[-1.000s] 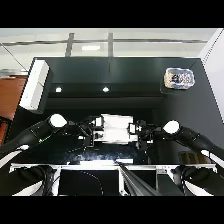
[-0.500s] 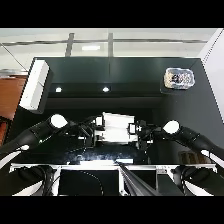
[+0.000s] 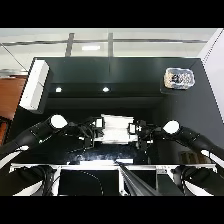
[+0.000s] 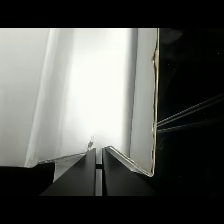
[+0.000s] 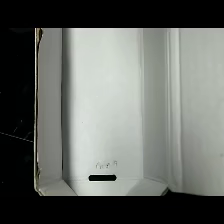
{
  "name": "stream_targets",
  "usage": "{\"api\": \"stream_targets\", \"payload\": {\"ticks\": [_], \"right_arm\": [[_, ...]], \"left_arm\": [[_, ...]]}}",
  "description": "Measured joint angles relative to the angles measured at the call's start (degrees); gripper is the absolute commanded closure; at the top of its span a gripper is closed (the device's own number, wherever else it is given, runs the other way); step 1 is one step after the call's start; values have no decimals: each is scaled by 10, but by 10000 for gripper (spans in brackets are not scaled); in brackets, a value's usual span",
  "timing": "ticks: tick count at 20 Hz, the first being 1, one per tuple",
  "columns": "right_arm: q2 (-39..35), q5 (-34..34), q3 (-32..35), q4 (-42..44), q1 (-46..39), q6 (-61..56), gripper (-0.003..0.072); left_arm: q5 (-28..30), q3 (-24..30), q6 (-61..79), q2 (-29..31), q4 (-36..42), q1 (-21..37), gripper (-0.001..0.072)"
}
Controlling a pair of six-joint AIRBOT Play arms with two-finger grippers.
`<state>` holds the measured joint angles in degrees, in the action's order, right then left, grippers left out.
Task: Fold the box and place the chain.
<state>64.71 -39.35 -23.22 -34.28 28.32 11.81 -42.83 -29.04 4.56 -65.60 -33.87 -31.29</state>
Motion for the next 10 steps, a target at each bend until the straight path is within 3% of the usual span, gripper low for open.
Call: {"api": "stream_targets", "payload": {"ticks": [4,10], "right_arm": [[0,0,0,0,0,0,150],[0,0,0,0,0,0,150]], "left_arm": [[-19,0,-68,37,-23,49,676],[-94,0,-347,90,-154,254,675]]}}
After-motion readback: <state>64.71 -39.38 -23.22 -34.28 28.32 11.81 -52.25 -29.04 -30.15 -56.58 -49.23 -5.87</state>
